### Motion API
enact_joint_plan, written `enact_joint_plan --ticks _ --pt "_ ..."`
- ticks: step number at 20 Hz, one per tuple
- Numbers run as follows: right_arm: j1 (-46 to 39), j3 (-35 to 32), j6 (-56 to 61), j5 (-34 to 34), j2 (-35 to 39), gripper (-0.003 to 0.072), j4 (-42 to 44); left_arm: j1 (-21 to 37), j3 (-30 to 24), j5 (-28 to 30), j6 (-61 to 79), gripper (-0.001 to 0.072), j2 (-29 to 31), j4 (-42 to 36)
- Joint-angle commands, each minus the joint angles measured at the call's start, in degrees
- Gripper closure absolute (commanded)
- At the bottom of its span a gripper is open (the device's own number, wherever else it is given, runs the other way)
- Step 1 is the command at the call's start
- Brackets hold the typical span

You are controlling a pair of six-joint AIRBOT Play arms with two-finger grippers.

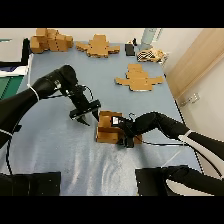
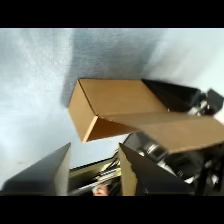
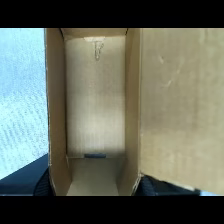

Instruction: Fold the box.

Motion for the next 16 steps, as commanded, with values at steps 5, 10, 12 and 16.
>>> enact_joint_plan --ticks 5,10,12,16 --pt "0.0 0.0 0.0 0.0 0.0 0.0248 0.0 4.3 0.0 -1.7 51.5 0.0697 0.0 3.5" --pt "0.0 0.0 0.0 0.0 0.0 0.0248 0.0 -2.8 -4.3 7.0 69.7 0.0701 0.4 11.4" --pt "0.0 0.0 0.0 0.0 0.0 0.0248 0.0 -3.5 -8.2 10.6 75.8 0.0701 1.4 9.2" --pt "0.0 0.0 0.0 0.0 0.0 0.0248 0.0 -1.4 -20.7 24.3 97.9 0.0696 9.0 -0.4"
